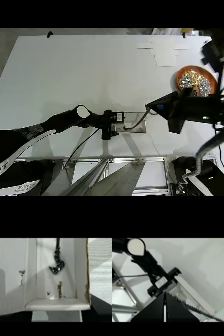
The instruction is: Fold the box and place the chain.
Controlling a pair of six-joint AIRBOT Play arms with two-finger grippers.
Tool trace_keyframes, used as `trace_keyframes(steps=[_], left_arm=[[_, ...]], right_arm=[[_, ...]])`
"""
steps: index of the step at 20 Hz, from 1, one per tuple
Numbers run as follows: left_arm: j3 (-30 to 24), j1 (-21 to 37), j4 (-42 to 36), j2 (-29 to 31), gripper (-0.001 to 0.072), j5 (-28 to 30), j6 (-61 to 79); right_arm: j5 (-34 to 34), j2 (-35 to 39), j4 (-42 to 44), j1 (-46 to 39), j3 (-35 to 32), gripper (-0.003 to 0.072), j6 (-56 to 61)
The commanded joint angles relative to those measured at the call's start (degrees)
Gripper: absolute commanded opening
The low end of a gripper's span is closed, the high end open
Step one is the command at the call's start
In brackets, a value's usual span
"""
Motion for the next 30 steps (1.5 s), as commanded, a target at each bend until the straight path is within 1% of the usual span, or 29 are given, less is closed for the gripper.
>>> trace_keyframes(steps=[1,3,5,9,12,17,18,20,21,22,23,25,26,27,28,29,30], left_arm=[[0.02,0.04,0.02,0.02,0.0209,0.00,0.02],[0.02,0.04,0.02,0.02,0.0209,0.00,0.02],[0.02,0.04,0.02,0.02,0.0209,-0.02,0.02],[0.02,0.04,0.02,0.02,0.0209,0.00,0.02],[0.02,0.04,0.02,0.02,0.0209,0.00,0.02],[0.02,0.04,0.02,0.02,0.0209,0.00,0.02],[0.02,0.04,0.02,0.02,0.0209,0.00,0.02],[0.02,0.04,0.02,0.02,0.0209,0.00,0.02],[0.02,0.04,0.02,0.02,0.0209,0.00,0.02],[0.02,0.04,0.02,0.02,0.0209,0.00,0.02],[0.02,0.04,0.02,0.02,0.0209,0.00,0.02],[0.02,0.04,0.02,0.02,0.0209,0.00,0.02],[0.02,0.04,0.02,0.02,0.0209,0.00,0.02],[0.02,0.04,0.02,0.02,0.0209,0.00,0.02],[0.02,0.04,0.02,0.02,0.0209,0.00,0.02],[0.02,0.04,0.02,0.02,0.0209,0.00,0.02],[0.02,0.04,0.02,0.02,0.0209,0.00,0.02]], right_arm=[[-5.25,-1.92,2.91,0.04,-10.10,0.0015,-3.63],[-7.65,-4.11,5.90,0.04,-14.03,0.0015,-6.60],[-8.68,-6.69,6.99,0.46,-15.65,0.0015,-8.31],[-12.50,-12.59,1.86,6.38,-16.09,0.0015,-8.81],[-13.92,-16.44,0.02,8.87,-16.09,0.0015,-8.63],[-14.29,-17.49,-3.34,9.07,-16.09,0.0021,-8.66],[-14.60,-17.46,-4.04,9.03,-16.04,0.0070,-8.63],[-13.51,-17.46,-4.13,9.03,-14.80,0.0135,-8.63],[-11.67,-17.46,-4.20,9.01,-13.25,0.0192,-8.66],[-9.22,-17.44,-5.35,9.01,-10.86,0.0276,-8.66],[-6.47,-17.44,-8.39,8.79,-7.74,0.0300,-8.61],[-1.49,-17.44,-13.27,6.34,-1.44,0.0283,-6.10],[0.09,-17.44,-15.58,4.11,1.60,0.0218,-3.76],[0.59,-17.44,-17.16,1.75,3.72,0.0136,-1.97],[-0.39,-17.40,-18.03,-1.07,4.83,0.0041,-0.13],[-2.21,-17.49,-18.21,-3.78,4.81,0.0015,1.18],[-3.61,-18.01,-19.32,-6.38,4.68,0.0015,3.19]])
